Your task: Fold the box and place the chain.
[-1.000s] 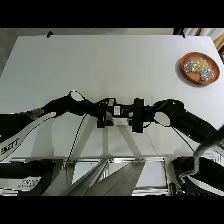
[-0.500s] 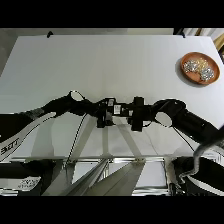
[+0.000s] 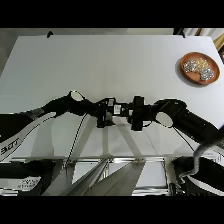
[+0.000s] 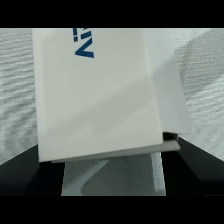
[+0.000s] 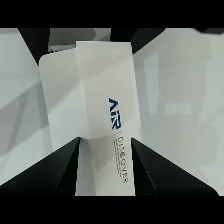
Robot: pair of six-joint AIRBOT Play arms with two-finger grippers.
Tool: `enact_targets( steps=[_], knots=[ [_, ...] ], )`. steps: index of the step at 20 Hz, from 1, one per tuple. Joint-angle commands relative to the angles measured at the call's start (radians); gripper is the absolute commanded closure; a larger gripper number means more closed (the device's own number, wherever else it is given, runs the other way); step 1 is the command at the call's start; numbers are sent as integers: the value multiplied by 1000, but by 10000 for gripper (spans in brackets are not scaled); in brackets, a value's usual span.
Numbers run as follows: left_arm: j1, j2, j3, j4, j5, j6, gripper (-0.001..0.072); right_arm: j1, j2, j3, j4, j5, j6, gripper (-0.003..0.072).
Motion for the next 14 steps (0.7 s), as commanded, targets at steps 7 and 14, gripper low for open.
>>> enact_targets(
  steps=[7,14],
  knots=[
    [-1,0,0,1,0,1,502,-2,1,17,-10,-5,1,383],
    [-1,0,0,1,0,1,502,-2,2,35,-11,16,0,383]
  ],
)
